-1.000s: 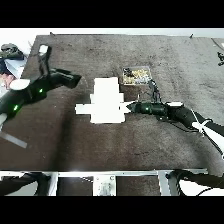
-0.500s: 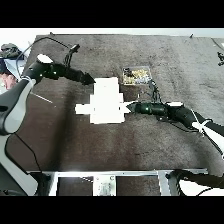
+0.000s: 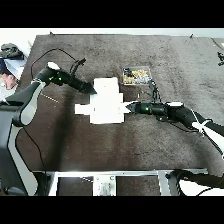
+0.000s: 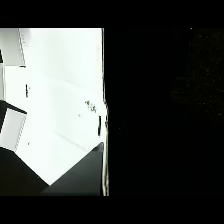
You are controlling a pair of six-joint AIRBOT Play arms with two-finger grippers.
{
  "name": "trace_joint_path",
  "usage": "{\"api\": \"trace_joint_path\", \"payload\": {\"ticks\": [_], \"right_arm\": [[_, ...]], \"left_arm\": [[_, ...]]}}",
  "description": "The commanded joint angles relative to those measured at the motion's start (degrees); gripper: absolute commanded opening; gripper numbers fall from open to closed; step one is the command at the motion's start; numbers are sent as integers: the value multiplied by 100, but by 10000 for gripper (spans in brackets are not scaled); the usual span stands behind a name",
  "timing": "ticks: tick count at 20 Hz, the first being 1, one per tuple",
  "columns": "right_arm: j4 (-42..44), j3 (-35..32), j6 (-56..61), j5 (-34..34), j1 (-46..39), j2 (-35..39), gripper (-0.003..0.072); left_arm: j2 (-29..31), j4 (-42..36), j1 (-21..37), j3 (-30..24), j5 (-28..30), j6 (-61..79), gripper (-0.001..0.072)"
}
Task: Fold the box and place the chain.
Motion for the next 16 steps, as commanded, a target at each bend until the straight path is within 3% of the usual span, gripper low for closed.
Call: {"api": "trace_joint_path", "payload": {"ticks": [1,2,7,8,9,10,12,13,16], "right_arm": [[2,-4,2,37,4,0,-15],[0,-4,0,33,4,-2,-15],[0,-4,2,33,4,-2,-15],[0,-4,0,33,0,-2,-15],[2,-4,0,33,0,-2,-15],[0,-4,0,33,0,-2,-16],[-2,-4,0,33,0,-2,-15],[0,-4,0,31,0,0,-15],[-2,-4,0,33,-7,0,-15]], "left_arm": [[-236,-546,0,22,-546,170,623],[-289,-584,-7,20,-636,170,566],[-367,-492,-33,15,-791,179,507],[-365,-400,-83,15,-787,210,449],[-365,-387,-144,15,-791,306,447],[-365,-378,-210,15,-769,341,367],[-365,-350,-278,15,-732,446,316],[-365,-341,-278,15,-737,472,223],[-363,-269,-275,17,-750,472,221]]}}
